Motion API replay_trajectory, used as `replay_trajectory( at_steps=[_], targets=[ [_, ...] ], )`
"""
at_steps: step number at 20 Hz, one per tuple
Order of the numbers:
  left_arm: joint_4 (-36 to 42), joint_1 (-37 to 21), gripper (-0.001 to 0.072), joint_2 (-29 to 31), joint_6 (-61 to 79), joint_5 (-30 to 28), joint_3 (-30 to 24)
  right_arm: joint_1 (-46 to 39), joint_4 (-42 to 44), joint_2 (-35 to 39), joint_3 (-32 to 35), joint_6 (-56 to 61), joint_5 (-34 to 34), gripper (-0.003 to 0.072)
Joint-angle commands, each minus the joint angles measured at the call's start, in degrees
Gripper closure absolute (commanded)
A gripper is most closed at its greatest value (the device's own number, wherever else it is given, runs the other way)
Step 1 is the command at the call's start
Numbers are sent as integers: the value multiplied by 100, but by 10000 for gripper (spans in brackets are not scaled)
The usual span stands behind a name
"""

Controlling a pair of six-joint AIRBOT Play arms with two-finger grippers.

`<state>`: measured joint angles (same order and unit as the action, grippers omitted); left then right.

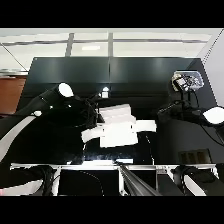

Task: Fold the box and place the chain.

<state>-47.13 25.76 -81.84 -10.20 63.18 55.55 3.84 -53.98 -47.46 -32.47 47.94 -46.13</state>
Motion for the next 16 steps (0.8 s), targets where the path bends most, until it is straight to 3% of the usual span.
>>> replay_trajectory(
  at_steps=[1,4,8,16],
  targets=[
    [-507,332,681,179,374,-551,-20,-24,-160,4,-46,-74,249,-23],
    [-490,334,682,179,74,-625,-404,44,-315,4,-37,-876,-92,-30],
    [-284,334,682,179,-59,-1058,-896,389,-321,-20,7,-964,-170,-31],
    [-302,334,680,179,-55,-1049,-922,1482,-323,-22,656,-2365,-376,-30]
  ],
)
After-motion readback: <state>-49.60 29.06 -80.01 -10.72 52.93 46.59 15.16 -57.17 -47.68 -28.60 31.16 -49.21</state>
